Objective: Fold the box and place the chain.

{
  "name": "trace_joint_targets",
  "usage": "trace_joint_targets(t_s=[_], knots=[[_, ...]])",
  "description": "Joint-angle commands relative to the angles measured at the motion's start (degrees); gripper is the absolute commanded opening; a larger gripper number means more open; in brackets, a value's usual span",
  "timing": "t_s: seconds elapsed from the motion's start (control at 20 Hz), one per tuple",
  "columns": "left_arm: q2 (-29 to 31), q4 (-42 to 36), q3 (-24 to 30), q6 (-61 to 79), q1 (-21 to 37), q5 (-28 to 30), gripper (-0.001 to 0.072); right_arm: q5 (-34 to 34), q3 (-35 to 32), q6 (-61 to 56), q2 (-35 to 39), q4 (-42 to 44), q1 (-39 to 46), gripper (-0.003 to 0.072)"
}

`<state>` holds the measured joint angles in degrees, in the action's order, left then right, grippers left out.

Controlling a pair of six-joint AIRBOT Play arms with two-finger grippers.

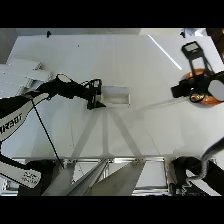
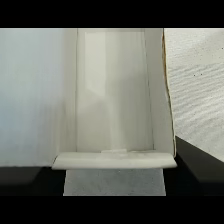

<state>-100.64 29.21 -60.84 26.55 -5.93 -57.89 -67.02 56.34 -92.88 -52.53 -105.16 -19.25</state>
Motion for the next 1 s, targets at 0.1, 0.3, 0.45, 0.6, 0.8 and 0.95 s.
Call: trace_joint_targets(t_s=[0.1, 0.3, 0.45, 0.6, 0.8, 0.95], knots=[[0.00, 0.00, 0.00, 0.02, 0.00, 0.02, 0.0088, 4.76, 0.04, -0.04, -0.83, 12.13, -5.77, 0.0013], [0.00, 0.00, 0.00, 0.02, 0.00, 0.02, 0.0088, 9.27, 0.04, 2.43, -6.21, 20.74, -7.15, 0.0013], [0.00, 0.00, 0.00, 0.02, 0.00, 0.02, 0.0088, 14.75, 0.15, 3.82, -10.58, 23.12, -10.71, 0.0012], [0.00, 0.00, 0.00, 0.02, 0.00, 0.02, 0.0088, 22.32, 0.83, 6.88, -14.51, 28.44, -13.20, 0.0010], [0.00, 0.00, 0.00, 0.00, 0.00, 0.02, 0.0088, 29.57, 3.32, 18.51, -19.50, 41.27, -14.36, 0.0009], [0.00, 0.00, 0.00, 0.00, 0.00, 0.02, 0.0088, 30.60, 5.33, 27.30, -23.26, 49.20, -14.36, 0.0008]])
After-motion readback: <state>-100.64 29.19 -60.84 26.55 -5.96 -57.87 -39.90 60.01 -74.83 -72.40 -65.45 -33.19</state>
